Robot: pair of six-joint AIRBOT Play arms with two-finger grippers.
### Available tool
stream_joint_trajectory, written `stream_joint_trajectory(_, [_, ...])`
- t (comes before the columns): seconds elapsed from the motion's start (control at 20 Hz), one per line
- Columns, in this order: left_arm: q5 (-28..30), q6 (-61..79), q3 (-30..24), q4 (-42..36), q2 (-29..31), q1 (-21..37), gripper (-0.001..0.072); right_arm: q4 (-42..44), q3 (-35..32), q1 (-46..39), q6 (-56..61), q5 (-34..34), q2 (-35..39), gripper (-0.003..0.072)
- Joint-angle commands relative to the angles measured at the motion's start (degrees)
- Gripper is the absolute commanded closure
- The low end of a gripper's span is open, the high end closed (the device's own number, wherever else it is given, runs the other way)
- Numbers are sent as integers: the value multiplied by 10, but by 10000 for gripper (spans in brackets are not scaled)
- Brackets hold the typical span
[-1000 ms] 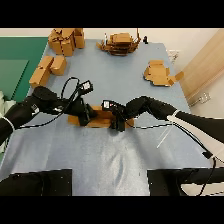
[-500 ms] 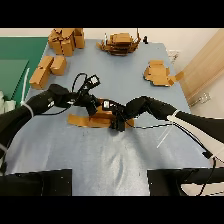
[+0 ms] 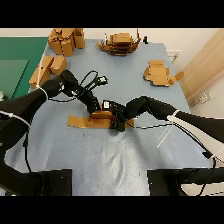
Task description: Fold the box.
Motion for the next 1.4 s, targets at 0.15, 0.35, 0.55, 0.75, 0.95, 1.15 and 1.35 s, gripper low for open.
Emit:
stream_joint_trajectory(0.15, [-60,5,20,17,-29,0,691,0,0,0,1,1,0,287])
stream_joint_trajectory(0.35, [-75,-1,48,19,-24,8,692,0,0,0,1,1,0,288])
stream_joint_trajectory(0.55, [-124,-32,94,16,35,73,698,-2,0,0,1,2,0,288])
stream_joint_trajectory(0.75, [-107,-20,45,7,151,174,700,-2,0,0,1,2,0,288])
stream_joint_trajectory(0.95, [-107,45,-93,74,238,191,696,-2,0,0,1,3,0,288])
stream_joint_trajectory(1.15, [-48,104,-202,89,255,108,386,-2,0,0,1,3,0,288])
stream_joint_trajectory(1.35, [74,65,-248,171,255,9,22,-2,0,0,1,3,0,288])
